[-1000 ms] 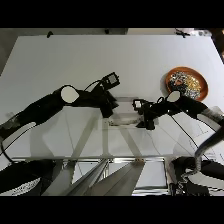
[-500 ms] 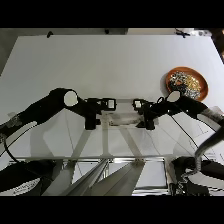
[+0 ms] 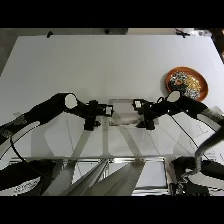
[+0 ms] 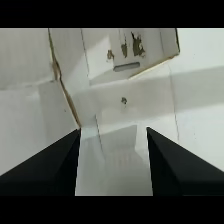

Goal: Fold the box and place the chain.

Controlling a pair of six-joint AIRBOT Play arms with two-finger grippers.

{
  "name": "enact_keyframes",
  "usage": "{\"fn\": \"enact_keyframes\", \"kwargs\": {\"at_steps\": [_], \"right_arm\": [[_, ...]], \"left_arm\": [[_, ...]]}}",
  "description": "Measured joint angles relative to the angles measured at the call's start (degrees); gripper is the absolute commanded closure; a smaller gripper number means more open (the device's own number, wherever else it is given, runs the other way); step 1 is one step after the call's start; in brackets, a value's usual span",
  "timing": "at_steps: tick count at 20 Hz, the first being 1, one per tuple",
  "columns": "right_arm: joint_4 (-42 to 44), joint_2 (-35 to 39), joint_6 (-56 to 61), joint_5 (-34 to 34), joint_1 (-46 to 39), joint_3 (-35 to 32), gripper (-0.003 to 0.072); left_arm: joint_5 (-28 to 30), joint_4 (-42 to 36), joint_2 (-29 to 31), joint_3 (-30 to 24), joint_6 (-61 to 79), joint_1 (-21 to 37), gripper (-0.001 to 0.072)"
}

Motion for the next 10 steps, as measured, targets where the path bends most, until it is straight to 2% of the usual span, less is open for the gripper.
{"fn": "enact_keyframes", "kwargs": {"at_steps": [1,4,10], "right_arm": [[0.0,0.0,0.0,0.0,0.0,0.0,0.0353],[0.0,0.0,0.0,0.0,0.0,0.0,0.0353],[0.0,0.0,0.0,0.0,0.0,0.0,0.0353]], "left_arm": [[0.4,-1.0,-0.2,-0.1,1.4,0.0,0.0274],[1.0,-2.8,-0.6,-0.3,3.8,0.0,0.0453],[0.2,-5.5,-0.8,-0.3,5.3,-0.7,0.0459]]}}
